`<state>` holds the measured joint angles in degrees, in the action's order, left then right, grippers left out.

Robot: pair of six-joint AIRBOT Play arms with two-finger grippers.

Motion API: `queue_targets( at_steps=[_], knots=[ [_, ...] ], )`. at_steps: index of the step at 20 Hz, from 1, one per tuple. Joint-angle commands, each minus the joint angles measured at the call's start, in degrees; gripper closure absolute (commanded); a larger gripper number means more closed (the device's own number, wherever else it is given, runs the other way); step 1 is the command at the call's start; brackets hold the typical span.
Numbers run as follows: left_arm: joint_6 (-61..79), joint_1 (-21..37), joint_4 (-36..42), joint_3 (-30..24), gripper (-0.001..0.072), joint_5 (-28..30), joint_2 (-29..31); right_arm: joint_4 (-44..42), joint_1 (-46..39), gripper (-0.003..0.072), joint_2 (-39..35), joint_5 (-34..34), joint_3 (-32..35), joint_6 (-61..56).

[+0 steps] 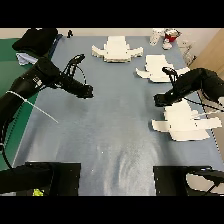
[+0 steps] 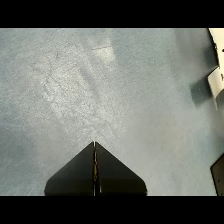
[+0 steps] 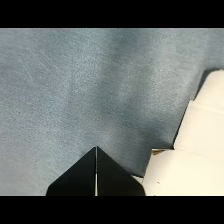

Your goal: Fold the box.

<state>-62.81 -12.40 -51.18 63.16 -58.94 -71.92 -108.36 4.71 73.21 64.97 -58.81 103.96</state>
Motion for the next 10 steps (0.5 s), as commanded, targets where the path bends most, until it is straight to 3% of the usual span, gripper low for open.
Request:
queue_targets(
  at_steps=[1,10],
  knots=[
    [0.02,-0.02,0.0,0.0,0.0694,0.0,-0.02,0.0,0.0,0.0682,0.04,0.0,0.0,-0.02],
    [0.02,-0.13,0.61,0.0,0.0694,2.21,-0.02,-2.6,0.02,0.0681,0.04,-0.31,0.02,-0.22]
  ],
)
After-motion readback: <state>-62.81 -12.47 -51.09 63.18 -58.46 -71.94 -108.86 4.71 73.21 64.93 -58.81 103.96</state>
